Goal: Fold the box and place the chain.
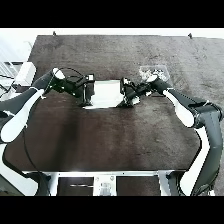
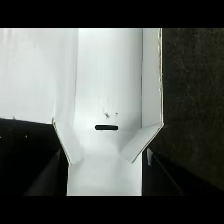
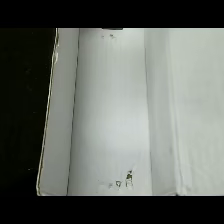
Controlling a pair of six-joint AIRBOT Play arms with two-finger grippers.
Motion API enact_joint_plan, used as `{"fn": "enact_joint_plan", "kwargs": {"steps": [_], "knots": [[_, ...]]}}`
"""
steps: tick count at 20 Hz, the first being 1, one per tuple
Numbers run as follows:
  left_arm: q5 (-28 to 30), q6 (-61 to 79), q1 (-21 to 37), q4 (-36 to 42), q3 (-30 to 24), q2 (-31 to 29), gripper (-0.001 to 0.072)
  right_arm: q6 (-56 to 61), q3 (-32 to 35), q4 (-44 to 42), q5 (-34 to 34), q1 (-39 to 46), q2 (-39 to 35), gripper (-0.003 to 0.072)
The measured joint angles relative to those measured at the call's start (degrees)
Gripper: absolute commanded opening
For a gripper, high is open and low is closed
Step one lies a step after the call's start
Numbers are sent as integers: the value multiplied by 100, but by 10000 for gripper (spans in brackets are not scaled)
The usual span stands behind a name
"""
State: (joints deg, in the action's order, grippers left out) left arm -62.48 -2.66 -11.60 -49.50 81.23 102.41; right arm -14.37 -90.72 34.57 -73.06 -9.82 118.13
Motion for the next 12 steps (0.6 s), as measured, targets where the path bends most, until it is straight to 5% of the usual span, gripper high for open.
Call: {"fn": "enact_joint_plan", "kwargs": {"steps": [5,6,7,12], "knots": [[-2,79,-96,44,0,31,596,0,0,0,-2,0,0,596],[13,101,-131,37,0,35,555,0,0,0,-2,0,0,596],[61,109,-157,-7,0,39,435,0,0,0,-2,0,-2,596],[195,125,-201,-155,0,44,406,0,0,0,-2,0,0,596]]}}
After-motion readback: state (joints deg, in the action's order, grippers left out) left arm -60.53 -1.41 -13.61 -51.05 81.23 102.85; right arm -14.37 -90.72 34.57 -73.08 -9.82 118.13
